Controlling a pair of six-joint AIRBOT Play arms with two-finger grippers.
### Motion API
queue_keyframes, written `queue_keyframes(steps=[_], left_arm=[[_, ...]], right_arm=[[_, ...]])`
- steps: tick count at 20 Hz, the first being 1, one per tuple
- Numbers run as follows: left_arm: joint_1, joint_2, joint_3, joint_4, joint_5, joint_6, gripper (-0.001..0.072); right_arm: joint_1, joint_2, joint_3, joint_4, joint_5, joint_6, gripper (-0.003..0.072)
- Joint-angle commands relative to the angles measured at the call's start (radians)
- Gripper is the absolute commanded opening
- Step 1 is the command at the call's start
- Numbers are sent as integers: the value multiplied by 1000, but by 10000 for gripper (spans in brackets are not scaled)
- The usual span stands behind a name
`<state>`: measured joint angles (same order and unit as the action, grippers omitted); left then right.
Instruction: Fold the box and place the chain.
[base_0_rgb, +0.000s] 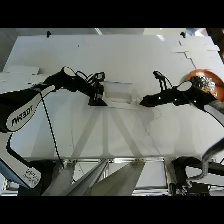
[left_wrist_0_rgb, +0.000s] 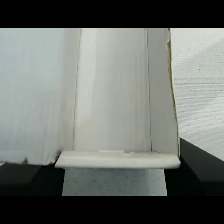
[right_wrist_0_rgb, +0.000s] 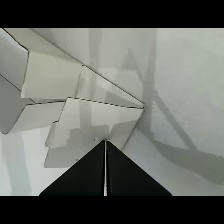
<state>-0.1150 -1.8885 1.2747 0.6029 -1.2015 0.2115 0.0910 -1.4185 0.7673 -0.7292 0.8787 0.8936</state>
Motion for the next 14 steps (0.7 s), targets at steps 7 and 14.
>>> queue_keyframes(steps=[7,14], left_arm=[[1,0,0,0,0,0,316],[1,0,0,0,0,0,316]], right_arm=[[0,0,-1,-109,-16,65,5],[1,-3,-1,36,-39,-12,5]])
